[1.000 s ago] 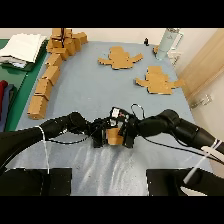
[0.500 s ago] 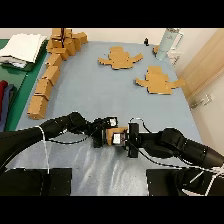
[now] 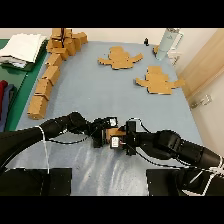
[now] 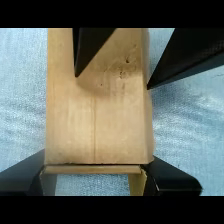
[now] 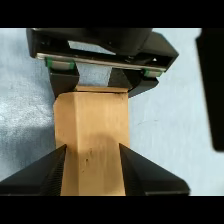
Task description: Fold the box.
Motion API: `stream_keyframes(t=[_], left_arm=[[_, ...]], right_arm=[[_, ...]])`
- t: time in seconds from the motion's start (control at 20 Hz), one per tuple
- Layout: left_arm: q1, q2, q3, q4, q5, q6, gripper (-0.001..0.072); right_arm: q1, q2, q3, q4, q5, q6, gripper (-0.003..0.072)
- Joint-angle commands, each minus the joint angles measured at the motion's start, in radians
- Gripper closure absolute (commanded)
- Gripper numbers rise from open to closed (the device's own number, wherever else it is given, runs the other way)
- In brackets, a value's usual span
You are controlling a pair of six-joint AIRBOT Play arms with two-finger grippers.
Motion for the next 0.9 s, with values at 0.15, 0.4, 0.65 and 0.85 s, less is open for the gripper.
stream_keyframes(t=[0.15, 0.4, 0.65, 0.85], left_arm=[[0.000, 0.000, 0.000, 0.000, 0.000, 0.000, 0.0231], [0.000, 0.000, 0.000, 0.000, 0.000, 0.000, 0.0231], [0.000, 0.000, 0.000, 0.000, 0.000, 0.000, 0.0231], [0.000, 0.000, 0.000, 0.000, 0.000, 0.000, 0.0231]], right_arm=[[0.041, -0.018, -0.001, -0.040, 0.036, -0.012, 0.0168], [0.042, -0.054, -0.001, -0.048, 0.052, -0.012, 0.0169], [0.042, -0.053, 0.000, -0.077, 0.055, -0.012, 0.0319], [0.042, -0.041, 0.000, -0.077, 0.055, -0.012, 0.0398]])
